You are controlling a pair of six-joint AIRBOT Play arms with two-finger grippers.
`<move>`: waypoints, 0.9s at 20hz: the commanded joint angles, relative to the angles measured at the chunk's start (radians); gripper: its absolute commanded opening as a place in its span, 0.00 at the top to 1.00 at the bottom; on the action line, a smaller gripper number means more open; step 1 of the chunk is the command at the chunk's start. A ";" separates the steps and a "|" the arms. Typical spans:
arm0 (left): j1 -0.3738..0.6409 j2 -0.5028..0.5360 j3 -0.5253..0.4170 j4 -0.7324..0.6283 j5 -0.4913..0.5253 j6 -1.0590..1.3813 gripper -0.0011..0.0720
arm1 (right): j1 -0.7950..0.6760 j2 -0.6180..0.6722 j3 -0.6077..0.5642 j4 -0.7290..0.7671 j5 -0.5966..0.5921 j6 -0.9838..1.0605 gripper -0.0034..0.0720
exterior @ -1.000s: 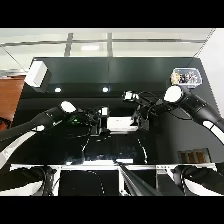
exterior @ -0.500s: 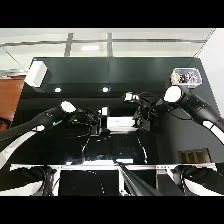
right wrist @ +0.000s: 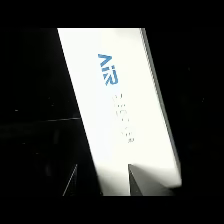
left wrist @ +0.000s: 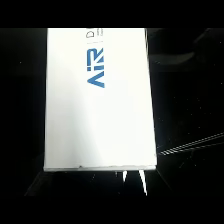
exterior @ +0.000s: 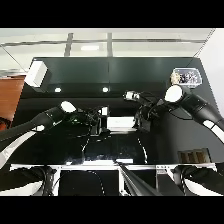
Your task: Fold the box and place the chain.
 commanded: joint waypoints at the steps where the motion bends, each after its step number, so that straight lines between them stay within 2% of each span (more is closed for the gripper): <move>1: -0.001 0.000 0.000 0.000 0.000 0.000 0.48 | -0.094 0.014 0.014 -0.014 0.218 0.255 0.81; 2: -0.001 0.000 0.000 0.000 0.000 0.000 0.48 | -0.150 0.014 -0.031 0.014 0.259 0.306 0.94; 3: -0.001 0.000 0.000 0.000 0.000 0.000 0.48 | -0.197 0.014 -0.091 0.113 0.257 0.320 0.94; 5: -0.001 0.000 0.000 0.000 0.000 0.000 0.48 | -0.253 0.014 -0.203 0.412 0.209 0.292 0.94; 7: -0.001 0.000 0.000 0.000 0.000 0.000 0.48 | -0.241 0.013 -0.265 0.601 0.079 0.292 0.94; 8: -0.001 0.000 0.000 0.000 0.000 0.000 0.48 | -0.217 0.011 -0.279 0.639 -0.015 0.304 0.94; 11: -0.001 0.000 0.000 0.000 0.000 0.000 0.48 | -0.113 -0.019 -0.280 0.641 -0.203 0.367 0.94; 15: -0.001 0.000 0.000 0.000 0.000 0.000 0.48 | -0.057 -0.062 -0.280 0.587 -0.285 0.428 0.94; 18: -0.001 0.000 0.000 0.000 0.000 0.000 0.48 | -0.061 -0.064 -0.281 0.539 -0.298 0.459 0.94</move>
